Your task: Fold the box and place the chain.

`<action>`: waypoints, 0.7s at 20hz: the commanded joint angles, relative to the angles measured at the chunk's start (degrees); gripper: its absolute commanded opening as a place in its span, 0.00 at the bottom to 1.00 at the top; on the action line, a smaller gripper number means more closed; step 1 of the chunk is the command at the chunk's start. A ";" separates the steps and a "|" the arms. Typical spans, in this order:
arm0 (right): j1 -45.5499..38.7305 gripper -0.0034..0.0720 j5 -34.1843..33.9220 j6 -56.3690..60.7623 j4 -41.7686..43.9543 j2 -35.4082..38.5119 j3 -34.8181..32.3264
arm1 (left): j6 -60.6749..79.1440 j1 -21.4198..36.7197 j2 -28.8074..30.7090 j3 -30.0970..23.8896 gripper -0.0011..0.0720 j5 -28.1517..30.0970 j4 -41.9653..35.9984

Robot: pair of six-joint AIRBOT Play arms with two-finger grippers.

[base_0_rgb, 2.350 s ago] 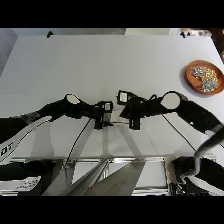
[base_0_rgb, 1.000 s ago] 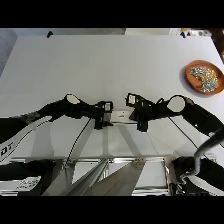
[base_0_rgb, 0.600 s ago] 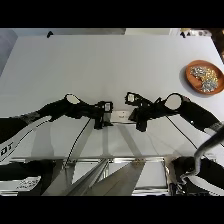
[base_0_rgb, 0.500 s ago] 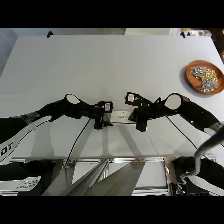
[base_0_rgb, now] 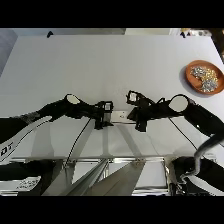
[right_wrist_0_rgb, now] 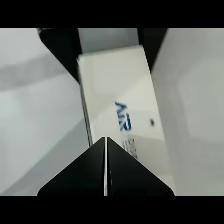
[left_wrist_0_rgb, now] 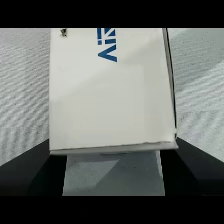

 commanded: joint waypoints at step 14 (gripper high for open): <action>5.79 0.07 -8.24 -7.78 15.06 -9.29 0.02 | 0.17 0.02 0.04 0.04 0.39 -0.02 0.15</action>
